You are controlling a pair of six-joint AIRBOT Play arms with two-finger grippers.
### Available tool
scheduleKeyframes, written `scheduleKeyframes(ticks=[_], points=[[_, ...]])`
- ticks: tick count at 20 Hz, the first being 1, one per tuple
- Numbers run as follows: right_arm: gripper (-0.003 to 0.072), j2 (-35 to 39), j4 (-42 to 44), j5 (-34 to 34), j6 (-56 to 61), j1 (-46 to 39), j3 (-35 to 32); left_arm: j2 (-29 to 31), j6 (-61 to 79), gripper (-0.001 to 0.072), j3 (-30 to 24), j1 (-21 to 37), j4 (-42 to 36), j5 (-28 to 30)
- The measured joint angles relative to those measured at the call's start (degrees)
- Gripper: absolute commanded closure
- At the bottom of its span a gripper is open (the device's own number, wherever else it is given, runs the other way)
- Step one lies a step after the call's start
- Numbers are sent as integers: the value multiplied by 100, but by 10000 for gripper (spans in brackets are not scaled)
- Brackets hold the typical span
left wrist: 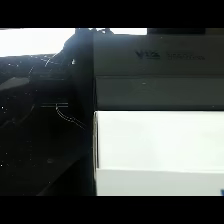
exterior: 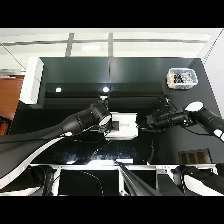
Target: Fold the box and place the chain.
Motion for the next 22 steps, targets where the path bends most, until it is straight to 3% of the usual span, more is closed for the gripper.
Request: scheduleKeyframes(ticks=[4,9,11,12,13,21,22], points=[[157,-7,28,72,96,376,177,0,2,684,0,0,-2,-2],[165,-11,-487,-433,1014,1172,411,0,2,684,0,0,-2,-4],[165,-11,-1019,-610,1602,1534,590,0,2,684,0,0,-2,-4],[238,-11,-1322,-660,1906,1711,688,0,2,684,0,0,0,-2],[260,-11,-1639,-715,2216,1902,800,0,4,685,0,0,0,-2],[293,-17,-3781,-994,4439,3174,1307,0,2,685,-2,0,15,0],[363,-17,-4002,-1014,4680,3285,1322,0,2,685,0,0,15,0]])
